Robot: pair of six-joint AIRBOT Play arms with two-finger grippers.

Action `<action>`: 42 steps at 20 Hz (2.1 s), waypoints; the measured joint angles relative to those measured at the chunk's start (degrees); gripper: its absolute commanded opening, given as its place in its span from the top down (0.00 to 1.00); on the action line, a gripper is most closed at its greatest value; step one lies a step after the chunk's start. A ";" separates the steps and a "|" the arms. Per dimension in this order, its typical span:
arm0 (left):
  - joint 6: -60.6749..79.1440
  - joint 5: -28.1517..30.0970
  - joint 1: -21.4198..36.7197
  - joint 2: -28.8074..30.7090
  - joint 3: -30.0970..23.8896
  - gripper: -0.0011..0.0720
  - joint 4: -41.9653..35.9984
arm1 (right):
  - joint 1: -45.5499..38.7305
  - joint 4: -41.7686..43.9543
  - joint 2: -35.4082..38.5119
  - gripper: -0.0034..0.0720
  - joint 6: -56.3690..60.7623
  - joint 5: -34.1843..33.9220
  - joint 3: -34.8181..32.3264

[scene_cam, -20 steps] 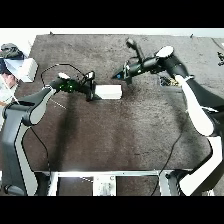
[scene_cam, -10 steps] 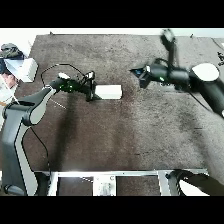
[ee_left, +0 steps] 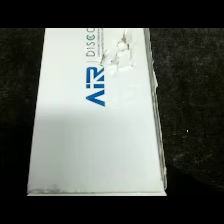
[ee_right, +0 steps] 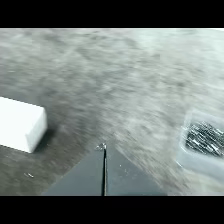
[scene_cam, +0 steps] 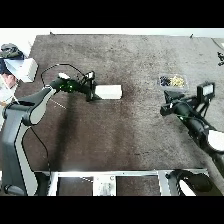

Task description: Fold the box and place the chain.

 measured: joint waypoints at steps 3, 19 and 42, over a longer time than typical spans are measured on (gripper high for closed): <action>0.00 -0.39 0.00 0.00 0.00 0.97 -0.81 | 0.00 0.00 3.58 0.97 0.02 -2.84 -3.50; -30.67 17.81 13.33 35.93 -9.29 0.98 2.47 | 0.02 -0.11 5.88 0.97 0.09 -5.11 -5.70; -36.83 29.03 54.64 50.10 -51.49 0.98 15.98 | 0.02 -0.13 5.88 0.97 0.09 -5.16 -5.70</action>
